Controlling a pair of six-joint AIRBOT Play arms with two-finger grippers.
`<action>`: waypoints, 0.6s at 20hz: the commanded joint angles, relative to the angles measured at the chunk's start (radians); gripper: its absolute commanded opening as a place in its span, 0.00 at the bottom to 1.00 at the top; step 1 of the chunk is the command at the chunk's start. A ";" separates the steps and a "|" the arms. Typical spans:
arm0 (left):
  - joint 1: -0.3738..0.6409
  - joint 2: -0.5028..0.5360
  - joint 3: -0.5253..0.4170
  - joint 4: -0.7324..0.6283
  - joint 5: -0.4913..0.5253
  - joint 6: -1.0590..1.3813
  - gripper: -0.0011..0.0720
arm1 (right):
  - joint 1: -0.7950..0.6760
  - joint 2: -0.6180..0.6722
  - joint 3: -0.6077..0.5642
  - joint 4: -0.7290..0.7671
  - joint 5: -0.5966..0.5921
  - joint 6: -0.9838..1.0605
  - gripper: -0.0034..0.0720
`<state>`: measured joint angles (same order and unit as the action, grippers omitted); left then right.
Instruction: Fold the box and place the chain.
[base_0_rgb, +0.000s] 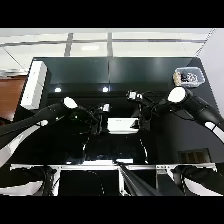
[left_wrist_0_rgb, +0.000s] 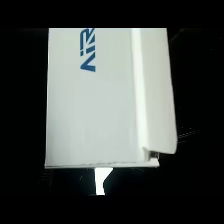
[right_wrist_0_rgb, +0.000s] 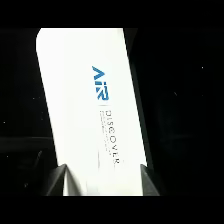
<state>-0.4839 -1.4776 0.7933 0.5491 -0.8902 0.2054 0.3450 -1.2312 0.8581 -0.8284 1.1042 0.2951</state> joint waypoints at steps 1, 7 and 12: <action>-0.001 -0.001 0.000 0.000 0.001 0.000 0.62 | 0.002 0.000 0.000 -0.007 -0.005 0.001 0.65; -0.001 -0.001 0.000 0.000 0.001 0.000 0.62 | 0.002 0.000 0.000 -0.007 -0.003 0.011 0.41; -0.001 -0.001 0.000 0.000 0.001 0.000 0.62 | 0.004 0.000 0.000 -0.019 0.020 0.012 0.41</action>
<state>-0.4839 -1.4776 0.7933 0.5491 -0.8898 0.2070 0.3470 -1.2308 0.8585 -0.8371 1.1072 0.3061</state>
